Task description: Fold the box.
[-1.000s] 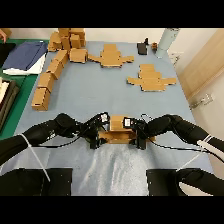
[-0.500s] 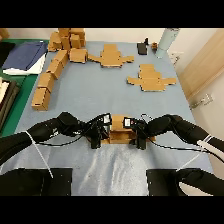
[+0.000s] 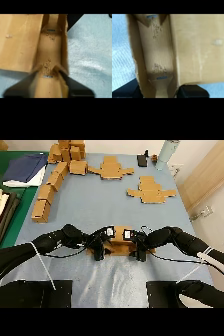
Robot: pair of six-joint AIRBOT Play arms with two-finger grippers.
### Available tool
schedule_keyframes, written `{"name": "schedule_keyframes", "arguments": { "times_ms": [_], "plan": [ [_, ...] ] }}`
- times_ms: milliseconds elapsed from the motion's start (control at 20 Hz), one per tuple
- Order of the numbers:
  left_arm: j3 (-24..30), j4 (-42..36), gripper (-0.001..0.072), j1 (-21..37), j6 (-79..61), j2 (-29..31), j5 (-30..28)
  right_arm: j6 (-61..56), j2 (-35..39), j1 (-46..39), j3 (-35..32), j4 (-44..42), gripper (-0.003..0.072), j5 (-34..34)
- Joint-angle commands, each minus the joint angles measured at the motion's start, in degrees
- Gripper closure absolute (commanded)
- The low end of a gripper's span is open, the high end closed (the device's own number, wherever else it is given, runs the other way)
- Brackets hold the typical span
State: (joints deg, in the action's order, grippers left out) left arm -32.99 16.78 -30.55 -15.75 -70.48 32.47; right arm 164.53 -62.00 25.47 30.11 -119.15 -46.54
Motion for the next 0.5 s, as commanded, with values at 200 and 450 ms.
{"name": "schedule_keyframes", "arguments": {
  "times_ms": [200,450],
  "plan": [
    [-0.2,-0.5,0.0173,-0.2,-0.2,-0.4,2.6,0.0,0.0,0.0,0.0,-0.1,0.0264,0.0],
    [-0.2,4.6,0.0694,0.1,9.4,1.3,2.0,0.0,0.0,0.0,0.0,-0.1,0.0263,0.0]
  ]
}}
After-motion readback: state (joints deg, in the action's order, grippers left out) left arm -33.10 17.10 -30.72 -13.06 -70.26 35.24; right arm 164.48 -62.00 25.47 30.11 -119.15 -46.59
